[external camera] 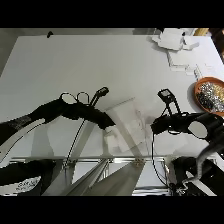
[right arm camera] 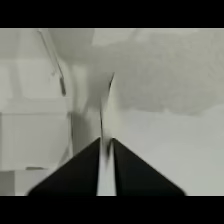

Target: Fold the box and place the chain.

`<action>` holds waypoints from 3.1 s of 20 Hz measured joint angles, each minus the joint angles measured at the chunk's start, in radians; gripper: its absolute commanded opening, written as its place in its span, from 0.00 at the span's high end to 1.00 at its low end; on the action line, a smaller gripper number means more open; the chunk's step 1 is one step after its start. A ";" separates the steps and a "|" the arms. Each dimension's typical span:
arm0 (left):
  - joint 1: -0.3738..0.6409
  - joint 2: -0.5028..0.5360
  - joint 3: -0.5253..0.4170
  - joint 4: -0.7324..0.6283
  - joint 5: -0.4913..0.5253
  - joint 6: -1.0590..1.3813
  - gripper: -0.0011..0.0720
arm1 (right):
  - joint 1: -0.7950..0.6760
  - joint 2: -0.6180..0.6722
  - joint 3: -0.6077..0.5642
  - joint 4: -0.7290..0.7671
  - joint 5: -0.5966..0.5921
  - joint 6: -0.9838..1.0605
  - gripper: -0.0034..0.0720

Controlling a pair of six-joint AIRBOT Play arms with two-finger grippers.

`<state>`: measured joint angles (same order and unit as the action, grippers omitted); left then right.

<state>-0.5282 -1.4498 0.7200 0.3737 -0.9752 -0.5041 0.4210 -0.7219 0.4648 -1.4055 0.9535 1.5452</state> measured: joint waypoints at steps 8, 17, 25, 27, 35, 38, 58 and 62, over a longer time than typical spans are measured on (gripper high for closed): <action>-0.051 0.002 0.112 0.158 0.053 0.208 0.98 | 0.000 0.092 0.097 -0.031 0.060 -0.027 0.51; -0.129 -0.040 0.184 0.312 0.159 0.394 0.98 | 0.000 0.262 0.134 -0.084 0.207 -0.105 0.51; -0.134 -0.079 0.188 0.267 0.174 0.483 0.98 | 0.000 0.275 0.134 -0.086 0.231 -0.114 0.51; -0.134 -0.080 0.188 0.243 0.174 0.530 0.98 | 0.000 0.276 0.134 -0.086 0.232 -0.118 0.51; -0.134 -0.088 0.188 0.187 0.179 0.627 0.98 | 0.000 0.276 0.133 -0.086 0.232 -0.152 0.51; -0.134 -0.100 0.188 0.182 0.182 0.633 0.98 | 0.000 0.276 0.133 -0.086 0.231 -0.158 0.51; -0.134 -0.108 0.188 0.183 0.176 0.636 0.97 | 0.000 0.276 0.133 -0.086 0.228 -0.166 0.51; -0.134 -0.108 0.188 0.176 0.171 0.636 0.98 | 0.000 0.276 0.133 -0.085 0.227 -0.167 0.51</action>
<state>-0.6624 -1.5578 0.9081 0.5499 -0.8043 0.1318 0.4210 -0.4461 0.5976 -1.4910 1.1809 1.3785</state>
